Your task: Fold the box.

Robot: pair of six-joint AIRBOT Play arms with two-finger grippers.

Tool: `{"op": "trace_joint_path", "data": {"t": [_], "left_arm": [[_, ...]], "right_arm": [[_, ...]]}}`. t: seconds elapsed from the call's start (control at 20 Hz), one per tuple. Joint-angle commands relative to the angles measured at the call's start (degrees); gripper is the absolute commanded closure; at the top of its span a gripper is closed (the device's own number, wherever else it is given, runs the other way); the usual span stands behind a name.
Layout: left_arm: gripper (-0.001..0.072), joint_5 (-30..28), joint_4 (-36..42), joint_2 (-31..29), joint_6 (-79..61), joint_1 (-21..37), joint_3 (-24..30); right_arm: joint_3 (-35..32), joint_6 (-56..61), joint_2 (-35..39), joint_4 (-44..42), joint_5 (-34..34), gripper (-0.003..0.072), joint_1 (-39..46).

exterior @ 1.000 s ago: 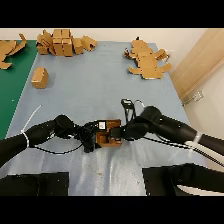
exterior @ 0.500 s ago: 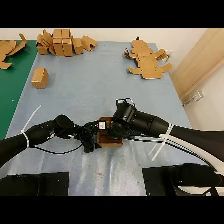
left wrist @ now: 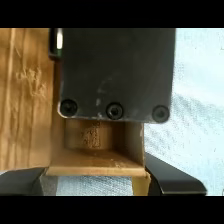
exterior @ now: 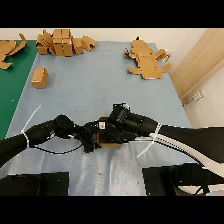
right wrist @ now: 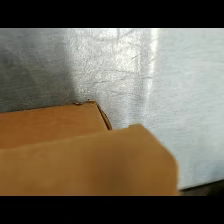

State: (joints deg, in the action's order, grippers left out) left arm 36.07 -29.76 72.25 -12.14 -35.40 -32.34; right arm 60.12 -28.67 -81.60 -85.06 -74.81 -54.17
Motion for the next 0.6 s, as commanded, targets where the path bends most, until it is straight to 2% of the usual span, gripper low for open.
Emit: {"op": "trace_joint_path", "data": {"t": [0.0, 0.05, 0.1, 0.15, 0.35, 0.55], "left_arm": [[0.0097, 0.0, 0.0, 0.0, 0.0, 0.0, 0.0], [0.0098, 0.0, 0.0, 0.0, 0.0, 0.0, 0.0], [0.0098, 0.0, 0.0, 0.0, 0.0, 0.0, 0.0], [0.0098, 0.0, 0.0, 0.0, 0.0, 0.0, 0.0], [0.0098, 0.0, 0.0, 0.0, 0.0, 0.0, 0.0], [0.0098, 0.0, 0.0, 0.0, 0.0, 0.0, 0.0]], "right_arm": [[0.0, 0.1, -0.6, -0.7, 1.4, 0.0467, -0.1], [0.0, 0.1, -0.6, -0.7, 1.8, 0.0475, -0.1], [0.0, 0.1, -0.6, -0.7, 2.7, 0.0528, -0.1], [0.0, 0.1, -0.6, -0.7, 3.9, 0.0531, -0.2], [0.0, -1.0, -1.3, -0.7, 6.9, 0.067, -0.2], [0.0, -2.1, -1.2, -0.7, 6.9, 0.0677, -0.6]]}}
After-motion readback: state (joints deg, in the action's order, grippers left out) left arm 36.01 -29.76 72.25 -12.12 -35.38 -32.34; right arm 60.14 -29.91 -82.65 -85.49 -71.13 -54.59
